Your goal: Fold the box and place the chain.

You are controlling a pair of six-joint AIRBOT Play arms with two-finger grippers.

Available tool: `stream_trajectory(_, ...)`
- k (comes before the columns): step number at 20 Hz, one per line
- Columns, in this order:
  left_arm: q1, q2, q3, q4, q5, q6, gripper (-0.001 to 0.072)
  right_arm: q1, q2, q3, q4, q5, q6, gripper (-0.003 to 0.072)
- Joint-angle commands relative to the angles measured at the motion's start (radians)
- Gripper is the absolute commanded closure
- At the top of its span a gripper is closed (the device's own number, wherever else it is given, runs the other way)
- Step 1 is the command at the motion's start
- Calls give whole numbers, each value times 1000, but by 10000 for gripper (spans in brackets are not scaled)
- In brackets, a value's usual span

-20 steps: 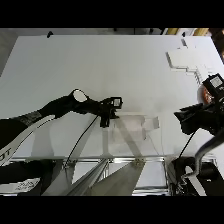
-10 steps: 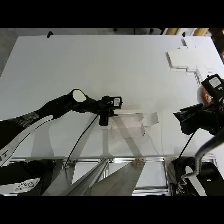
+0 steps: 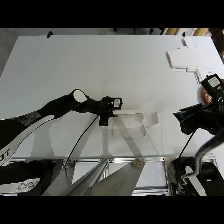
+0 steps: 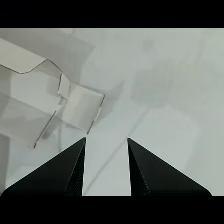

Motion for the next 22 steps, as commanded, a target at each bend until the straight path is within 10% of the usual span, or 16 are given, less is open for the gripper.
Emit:
stream_trajectory(1,-1,-6,-1,-8,-17,36,702,1,-1,0,0,0,0,391)
stream_trajectory(22,-1,-6,-1,-8,-57,35,702,1,-1,0,0,0,-26,392)
